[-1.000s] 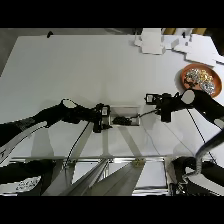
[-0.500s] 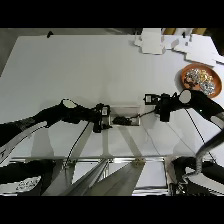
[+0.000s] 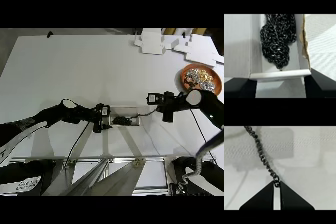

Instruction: Fold the box and place the chain.

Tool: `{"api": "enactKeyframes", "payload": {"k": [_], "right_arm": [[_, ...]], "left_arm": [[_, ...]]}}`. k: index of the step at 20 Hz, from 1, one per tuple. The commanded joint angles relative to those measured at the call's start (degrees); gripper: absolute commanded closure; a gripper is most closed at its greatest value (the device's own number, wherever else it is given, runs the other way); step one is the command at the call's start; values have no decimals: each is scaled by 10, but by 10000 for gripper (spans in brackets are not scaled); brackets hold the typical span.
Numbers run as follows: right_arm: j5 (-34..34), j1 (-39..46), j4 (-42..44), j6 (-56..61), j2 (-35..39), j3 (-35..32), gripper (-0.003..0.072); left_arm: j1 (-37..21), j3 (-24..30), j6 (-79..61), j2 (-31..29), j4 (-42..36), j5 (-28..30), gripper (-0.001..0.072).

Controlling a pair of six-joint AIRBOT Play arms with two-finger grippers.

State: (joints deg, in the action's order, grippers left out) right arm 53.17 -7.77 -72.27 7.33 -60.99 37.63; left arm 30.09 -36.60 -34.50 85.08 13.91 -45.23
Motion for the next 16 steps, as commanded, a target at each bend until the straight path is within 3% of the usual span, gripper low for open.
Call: {"api": "enactKeyframes", "payload": {"k": [1, 5, 10, 14, 16], "right_arm": [[92, 0, 65, 3, 91, 0, 666], [132, 0, 226, 3, 181, 0, 666], [135, 0, 410, 2, 210, 0, 666], [99, -67, 424, 1, 210, 0, 666], [33, -127, 417, 1, 208, 0, 666]], "left_arm": [[0, 0, 0, 0, 0, 0, 559], [0, 0, 0, 0, 0, 0, 559], [0, 0, 0, 0, 0, 0, 559], [0, 0, 0, 0, 0, 0, 559], [0, 0, 0, 0, 0, 0, 559]]}}
